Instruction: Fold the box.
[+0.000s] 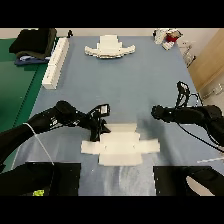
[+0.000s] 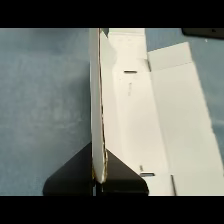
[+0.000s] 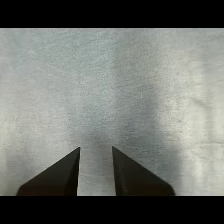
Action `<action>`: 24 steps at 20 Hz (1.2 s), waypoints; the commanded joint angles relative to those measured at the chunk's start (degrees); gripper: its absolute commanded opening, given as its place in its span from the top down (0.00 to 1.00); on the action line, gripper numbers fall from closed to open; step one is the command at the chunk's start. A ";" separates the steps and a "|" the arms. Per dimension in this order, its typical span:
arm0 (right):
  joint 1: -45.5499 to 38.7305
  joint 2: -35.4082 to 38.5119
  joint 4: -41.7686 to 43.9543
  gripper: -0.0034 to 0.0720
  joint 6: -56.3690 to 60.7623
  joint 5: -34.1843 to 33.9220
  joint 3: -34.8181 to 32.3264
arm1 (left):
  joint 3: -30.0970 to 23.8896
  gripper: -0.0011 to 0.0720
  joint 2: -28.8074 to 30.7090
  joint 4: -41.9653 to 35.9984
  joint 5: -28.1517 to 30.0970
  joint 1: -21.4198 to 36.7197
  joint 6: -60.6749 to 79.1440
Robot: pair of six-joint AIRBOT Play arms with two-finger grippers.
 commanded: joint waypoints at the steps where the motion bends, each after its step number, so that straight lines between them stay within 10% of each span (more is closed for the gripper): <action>1: 0.00 -0.04 0.07 0.55 0.00 -0.09 0.04 | 0.04 0.97 -0.13 -0.57 -1.90 0.00 0.00; 11: 0.00 -0.04 0.09 0.55 0.00 -0.59 0.04 | -0.04 0.97 10.73 0.33 3.26 -1.03 1.64; 19: 0.00 -0.04 0.11 0.55 0.00 -0.57 0.04 | -16.98 0.97 26.67 1.14 35.76 -23.96 7.30; 24: 0.00 -0.04 0.28 0.55 0.00 -0.59 0.04 | -16.87 0.97 21.73 1.18 35.93 -25.57 2.34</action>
